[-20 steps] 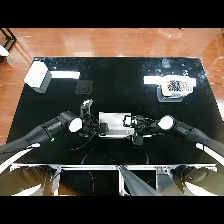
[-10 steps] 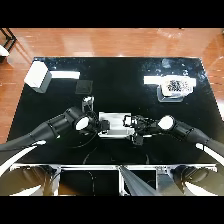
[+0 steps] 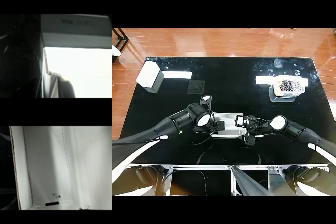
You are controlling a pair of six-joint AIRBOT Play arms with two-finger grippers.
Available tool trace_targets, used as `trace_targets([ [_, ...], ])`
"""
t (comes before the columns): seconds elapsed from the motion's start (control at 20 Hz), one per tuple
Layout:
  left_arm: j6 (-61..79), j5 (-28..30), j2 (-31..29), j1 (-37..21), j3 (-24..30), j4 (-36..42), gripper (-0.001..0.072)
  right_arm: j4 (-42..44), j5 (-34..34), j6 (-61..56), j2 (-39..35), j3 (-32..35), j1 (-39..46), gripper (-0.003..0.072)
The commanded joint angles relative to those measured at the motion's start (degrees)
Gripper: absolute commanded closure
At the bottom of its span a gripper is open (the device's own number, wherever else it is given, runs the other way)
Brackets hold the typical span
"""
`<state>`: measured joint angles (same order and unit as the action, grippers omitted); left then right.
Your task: Fold the box and place the chain.
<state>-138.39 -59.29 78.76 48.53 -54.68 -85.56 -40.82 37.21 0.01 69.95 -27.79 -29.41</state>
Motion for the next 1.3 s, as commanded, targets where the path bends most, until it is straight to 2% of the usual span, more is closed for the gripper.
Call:
trace_targets([
  [0.0, -0.6, -2.5, 0.5, 0.1, -0.6, -0.8, 0.0404, 0.0, 0.0, 0.0, 0.0, 0.0, 0.0, 0.0627],
  [0.4, -2.9, -2.7, 0.8, 0.3, -0.6, -1.0, 0.0404, 0.0, 0.0, 0.0, 0.0, 0.0, 0.0, 0.0626],
  [0.7, -3.1, -0.8, 0.9, 0.3, -0.6, -1.4, 0.0404, 0.0, 0.0, 0.0, 0.0, 0.0, 0.0, 0.0627],
  [0.95, -3.0, -0.8, 2.2, 0.3, -2.2, -1.7, 0.0404, 0.0, 0.0, 0.0, 0.0, 0.0, 0.0, 0.0626],
  [1.25, -3.0, -4.2, 3.6, 0.4, -3.1, -2.0, 0.0412, 0.0, 0.0, 0.0, 0.0, 0.0, 0.0, 0.0626],
])
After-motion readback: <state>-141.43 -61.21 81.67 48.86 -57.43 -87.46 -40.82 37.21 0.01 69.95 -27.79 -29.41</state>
